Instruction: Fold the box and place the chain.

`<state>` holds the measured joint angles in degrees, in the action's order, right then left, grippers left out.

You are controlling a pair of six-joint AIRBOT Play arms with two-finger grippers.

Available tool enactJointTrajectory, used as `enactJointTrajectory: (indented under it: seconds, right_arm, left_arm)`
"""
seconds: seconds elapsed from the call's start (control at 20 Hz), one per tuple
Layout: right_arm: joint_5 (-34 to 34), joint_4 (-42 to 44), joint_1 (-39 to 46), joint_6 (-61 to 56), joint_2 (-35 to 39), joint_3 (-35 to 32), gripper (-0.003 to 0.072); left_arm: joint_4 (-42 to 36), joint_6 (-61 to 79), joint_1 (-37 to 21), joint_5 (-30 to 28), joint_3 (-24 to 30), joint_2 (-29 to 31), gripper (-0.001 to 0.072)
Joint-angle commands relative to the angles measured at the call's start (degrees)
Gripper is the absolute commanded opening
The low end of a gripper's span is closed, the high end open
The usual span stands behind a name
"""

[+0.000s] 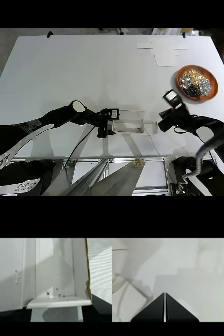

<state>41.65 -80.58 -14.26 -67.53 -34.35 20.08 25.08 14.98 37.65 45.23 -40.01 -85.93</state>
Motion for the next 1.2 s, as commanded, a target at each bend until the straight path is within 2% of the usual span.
enactJointTrajectory:
  seconds: [0.0,0.15,0.3,0.5,0.8,0.95,1.0,1.15]
  right_arm:
    - [2.56,-5.75,5.42,-19.26,-1.79,-0.02,0.0020]
    - [7.58,0.61,5.95,-20.44,-6.69,-0.02,0.0020]
    - [10.67,10.62,5.95,-13.81,-13.20,-0.02,0.0020]
    - [12.00,15.78,5.95,-9.64,-19.61,-0.02,0.0020]
    - [14.21,25.79,5.95,-3.23,-19.87,-0.02,0.0021]
    - [15.32,28.33,5.95,-1.11,-17.18,-0.02,0.0074]
    - [15.19,28.33,5.95,-1.18,-15.76,-0.02,0.0114]
    - [14.88,28.81,5.95,-1.16,-12.74,-0.02,0.0128]
  left_arm:
    - [0.00,0.02,-0.04,-0.02,0.02,0.04,0.0169]
    - [0.00,0.02,-0.04,0.00,0.02,0.04,0.0169]
    - [0.00,0.02,-0.04,0.00,0.02,0.04,0.0169]
    - [0.02,0.02,-0.04,-0.02,0.02,0.04,0.0169]
    - [0.00,0.02,-0.04,0.00,0.02,0.04,0.0169]
    - [0.02,0.02,-0.04,-0.02,0.02,0.04,0.0169]
    - [0.02,0.02,-0.04,-0.02,0.02,0.04,0.0169]
    - [0.00,0.02,-0.04,0.00,0.02,0.04,0.0169]
